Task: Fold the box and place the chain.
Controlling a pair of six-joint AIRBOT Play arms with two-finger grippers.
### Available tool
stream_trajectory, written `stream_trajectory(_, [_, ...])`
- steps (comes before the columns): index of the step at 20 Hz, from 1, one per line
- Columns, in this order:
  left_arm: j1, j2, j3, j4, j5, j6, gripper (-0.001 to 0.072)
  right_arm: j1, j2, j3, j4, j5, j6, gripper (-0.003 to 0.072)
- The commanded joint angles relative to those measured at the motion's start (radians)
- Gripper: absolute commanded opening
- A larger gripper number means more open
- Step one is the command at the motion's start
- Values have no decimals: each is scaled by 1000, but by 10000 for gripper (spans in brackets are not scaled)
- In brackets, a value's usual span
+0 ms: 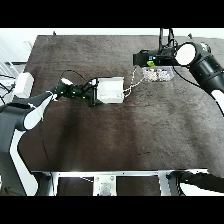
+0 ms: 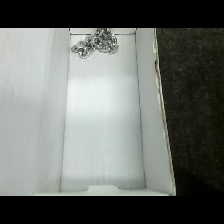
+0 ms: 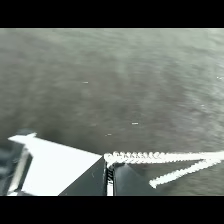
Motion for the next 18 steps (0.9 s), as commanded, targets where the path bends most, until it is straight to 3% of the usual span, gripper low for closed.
stream_trajectory(1, [0,1,1,0,0,0,306,82,48,1,-14,18,0,7])
stream_trajectory(10, [0,1,1,0,0,0,306,212,62,10,-55,-3,63,7])
stream_trajectory(18, [0,1,1,0,0,0,306,291,62,65,-65,-100,82,7])
